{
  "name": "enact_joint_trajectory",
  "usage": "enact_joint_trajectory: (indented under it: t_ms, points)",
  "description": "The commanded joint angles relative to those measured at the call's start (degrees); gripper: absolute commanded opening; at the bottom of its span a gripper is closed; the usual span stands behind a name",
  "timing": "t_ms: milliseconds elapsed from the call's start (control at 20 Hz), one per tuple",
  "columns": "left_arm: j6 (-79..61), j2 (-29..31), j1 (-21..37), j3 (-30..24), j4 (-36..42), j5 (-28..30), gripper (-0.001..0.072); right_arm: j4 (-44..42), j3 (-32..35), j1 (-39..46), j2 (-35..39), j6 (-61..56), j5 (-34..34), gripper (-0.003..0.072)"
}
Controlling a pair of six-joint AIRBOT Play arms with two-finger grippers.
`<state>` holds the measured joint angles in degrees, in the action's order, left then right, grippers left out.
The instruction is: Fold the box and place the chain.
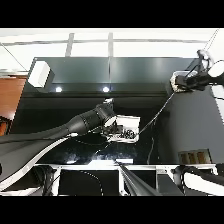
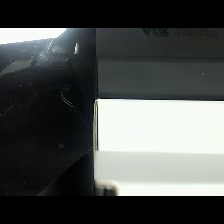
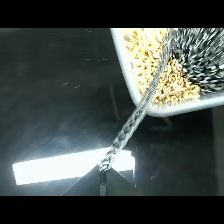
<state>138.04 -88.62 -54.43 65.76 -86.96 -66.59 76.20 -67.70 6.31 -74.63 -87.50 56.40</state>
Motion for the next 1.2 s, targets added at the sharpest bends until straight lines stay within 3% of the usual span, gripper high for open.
enact_joint_trajectory:
  t_ms: [0, 200, 350, 500, 850, 950, 1150]
  points:
    - [0.00, -0.02, 0.02, -0.02, 0.00, 0.11, 0.0027, 0.11, -0.04, -1.03, 14.82, 3.02, 5.84, 0.0011]
    - [0.00, -0.02, 0.02, -0.02, 0.02, 0.07, 0.0027, -3.41, -0.07, -1.42, 28.98, 2.99, 9.94, 0.0011]
    - [0.00, -0.02, 0.02, -0.02, 0.02, 0.07, 0.0028, -9.49, -0.04, -1.42, 33.57, 3.87, 17.73, 0.0011]
    - [0.00, -0.02, 0.00, -0.02, 0.02, 0.04, 0.0028, -23.65, -0.04, -1.79, 34.51, 9.44, 28.63, 0.0011]
    - [0.00, -0.02, 0.02, -0.02, 0.00, 0.09, 0.0028, -35.15, 2.71, -13.25, 34.88, 8.20, 28.15, 0.0011]
    - [0.00, -0.02, 0.02, -0.02, 0.00, 0.11, 0.0027, -38.64, 5.60, -18.82, 34.86, 8.52, 24.83, 0.0011]
    - [0.00, -0.02, 0.02, -0.02, 0.00, 0.09, 0.0027, -36.98, 13.97, -26.21, 34.56, 8.22, 15.45, 0.0011]
